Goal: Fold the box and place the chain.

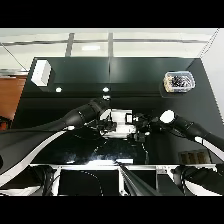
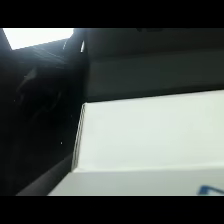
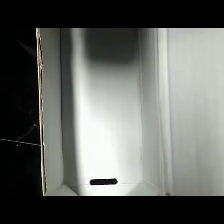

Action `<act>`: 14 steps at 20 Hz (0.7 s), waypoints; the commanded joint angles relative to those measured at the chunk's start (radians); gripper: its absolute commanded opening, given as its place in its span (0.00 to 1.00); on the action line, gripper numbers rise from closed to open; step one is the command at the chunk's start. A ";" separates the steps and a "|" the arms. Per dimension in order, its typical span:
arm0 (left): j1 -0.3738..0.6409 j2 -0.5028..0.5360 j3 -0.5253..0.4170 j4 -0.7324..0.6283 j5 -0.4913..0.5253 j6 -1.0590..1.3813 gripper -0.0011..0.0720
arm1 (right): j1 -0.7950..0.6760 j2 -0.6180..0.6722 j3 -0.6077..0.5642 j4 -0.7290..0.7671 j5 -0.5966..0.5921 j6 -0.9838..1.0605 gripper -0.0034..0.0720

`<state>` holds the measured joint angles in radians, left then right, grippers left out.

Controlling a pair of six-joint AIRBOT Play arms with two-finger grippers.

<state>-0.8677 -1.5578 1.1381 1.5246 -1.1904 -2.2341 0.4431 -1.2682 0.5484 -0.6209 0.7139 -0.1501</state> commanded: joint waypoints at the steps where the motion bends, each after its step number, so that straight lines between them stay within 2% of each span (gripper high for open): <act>1: 0.003 -0.003 0.001 -0.019 0.003 0.001 0.14 | 0.000 0.000 0.000 0.000 0.000 0.000 0.62; 2: 0.003 -0.003 0.001 -0.019 0.003 0.001 0.05 | 0.000 0.000 0.000 0.000 0.000 0.000 0.62; 12: 0.003 -0.003 0.001 -0.019 0.003 0.000 0.06 | 0.000 0.000 0.000 0.000 0.000 0.000 0.62; 13: 0.003 -0.003 0.001 -0.019 0.002 0.000 0.06 | 0.000 0.000 0.000 0.000 0.000 0.000 0.62; 14: 0.003 -0.003 0.001 -0.019 0.001 0.000 0.20 | 0.000 0.000 0.000 0.000 0.000 0.000 0.62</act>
<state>-0.8658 -1.5604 1.1389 1.5051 -1.1923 -2.2204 0.4431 -1.2682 0.5484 -0.6262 0.7151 -0.1566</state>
